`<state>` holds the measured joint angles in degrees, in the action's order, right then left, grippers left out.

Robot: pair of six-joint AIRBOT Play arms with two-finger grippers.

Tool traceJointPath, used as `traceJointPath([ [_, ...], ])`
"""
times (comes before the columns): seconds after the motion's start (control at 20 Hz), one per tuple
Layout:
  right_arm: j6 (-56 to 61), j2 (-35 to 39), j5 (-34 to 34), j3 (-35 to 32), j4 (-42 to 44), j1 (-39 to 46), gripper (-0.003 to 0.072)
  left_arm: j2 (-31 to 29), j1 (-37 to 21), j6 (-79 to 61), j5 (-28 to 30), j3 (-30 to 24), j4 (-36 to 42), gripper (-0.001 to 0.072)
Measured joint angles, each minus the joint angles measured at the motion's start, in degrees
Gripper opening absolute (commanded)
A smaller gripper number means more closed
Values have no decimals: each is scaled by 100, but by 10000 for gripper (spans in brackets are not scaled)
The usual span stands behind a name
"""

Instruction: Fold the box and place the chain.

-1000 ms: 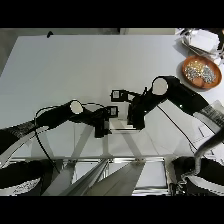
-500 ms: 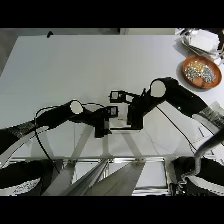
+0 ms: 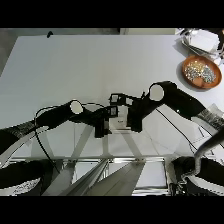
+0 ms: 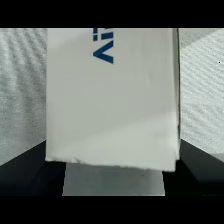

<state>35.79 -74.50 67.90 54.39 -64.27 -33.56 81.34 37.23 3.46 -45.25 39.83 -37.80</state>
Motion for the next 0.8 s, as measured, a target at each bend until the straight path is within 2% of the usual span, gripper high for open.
traceJointPath([
  [0.2, 26, 9, -24, -96, 9, -2, 321, 0, 0, -2, 2, 0, 0, 286],
  [0.55, 26, 468, -96, -125, 186, 13, 317, 0, 0, -7, 2, 0, -4, 286],
  [0.6, 24, 549, -118, -125, 260, 28, 281, 0, 0, -7, 0, 0, -4, 286],
  [0.75, 15, 734, -114, -136, 717, 264, 27, 0, 0, -4, 0, 0, 0, 286],
  [0.8, -31, 769, -92, -164, 957, 393, 15, 0, 0, -4, 0, 0, 0, 286],
])
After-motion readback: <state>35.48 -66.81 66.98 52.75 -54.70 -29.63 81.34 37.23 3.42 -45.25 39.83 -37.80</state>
